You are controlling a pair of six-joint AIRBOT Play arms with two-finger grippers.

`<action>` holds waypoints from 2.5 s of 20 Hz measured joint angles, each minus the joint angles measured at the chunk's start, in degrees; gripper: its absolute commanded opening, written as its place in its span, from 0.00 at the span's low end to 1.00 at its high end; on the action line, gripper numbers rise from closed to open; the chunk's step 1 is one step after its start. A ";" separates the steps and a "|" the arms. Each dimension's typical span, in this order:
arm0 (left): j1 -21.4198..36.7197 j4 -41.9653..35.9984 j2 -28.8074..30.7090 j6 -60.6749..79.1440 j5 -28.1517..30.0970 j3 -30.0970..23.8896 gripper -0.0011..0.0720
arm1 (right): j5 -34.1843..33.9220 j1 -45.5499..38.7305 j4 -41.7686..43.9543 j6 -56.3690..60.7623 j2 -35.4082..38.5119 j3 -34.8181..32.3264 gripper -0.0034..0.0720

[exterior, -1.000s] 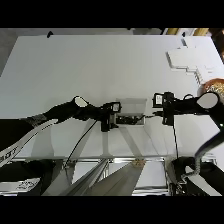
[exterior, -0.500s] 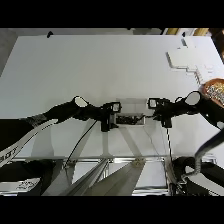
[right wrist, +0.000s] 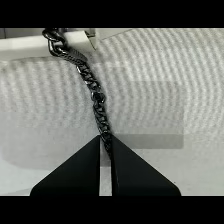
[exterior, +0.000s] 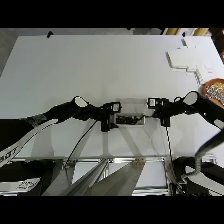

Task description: Fold the box and place the chain.

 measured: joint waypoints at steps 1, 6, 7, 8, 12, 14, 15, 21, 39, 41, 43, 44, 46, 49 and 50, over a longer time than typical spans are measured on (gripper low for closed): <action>0.00 0.00 0.00 0.00 -0.02 0.00 0.41 | 0.02 0.02 0.00 0.00 -0.13 -0.04 0.07; 0.00 0.00 0.00 0.00 0.00 0.00 0.41 | 3.06 0.02 -1.31 0.00 2.58 -0.31 0.07; 0.00 0.00 0.00 0.00 0.00 0.00 0.41 | 2.97 0.04 -0.85 0.00 4.42 -0.26 0.07; 0.00 0.00 0.00 0.00 0.00 0.00 0.41 | 3.37 0.04 -0.63 0.04 6.29 -0.24 0.07; 0.00 0.00 0.00 0.00 -0.02 0.00 0.41 | 6.29 0.35 1.62 0.26 14.12 -0.26 0.07; 0.00 0.00 0.00 0.00 -0.02 0.00 0.41 | 6.84 1.14 3.41 0.31 16.06 -0.26 0.07; 0.00 0.00 0.00 0.02 -0.02 0.00 0.41 | 6.73 1.55 3.34 0.33 16.52 -0.26 0.16; 0.00 0.00 0.00 0.00 -0.02 0.00 0.41 | 4.74 2.56 -0.76 0.44 13.88 -0.26 0.25; 0.00 0.00 0.00 0.00 -0.02 0.00 0.41 | 0.02 2.69 -4.42 -0.09 1.22 -0.22 0.07; 0.00 0.00 0.00 0.00 -0.02 0.00 0.41 | -0.04 2.71 -4.44 -0.13 1.25 -0.24 0.07; 0.00 0.00 0.00 0.00 -0.02 0.00 0.41 | 0.46 2.73 -4.72 0.02 2.73 -0.33 0.07; 0.00 0.00 0.00 0.00 -0.02 0.00 0.41 | 0.92 2.73 -4.70 0.07 4.15 -0.33 0.07; 0.00 0.00 0.00 0.00 -0.02 0.00 0.41 | 1.92 2.73 -3.85 0.96 8.63 -0.33 0.07; 0.00 0.00 0.00 0.00 -0.02 0.00 0.41 | 3.17 2.73 3.96 4.04 17.16 -0.33 0.07; 0.00 0.02 0.00 0.00 -0.02 0.00 0.41 | 3.63 2.73 8.09 4.70 19.47 -0.33 0.07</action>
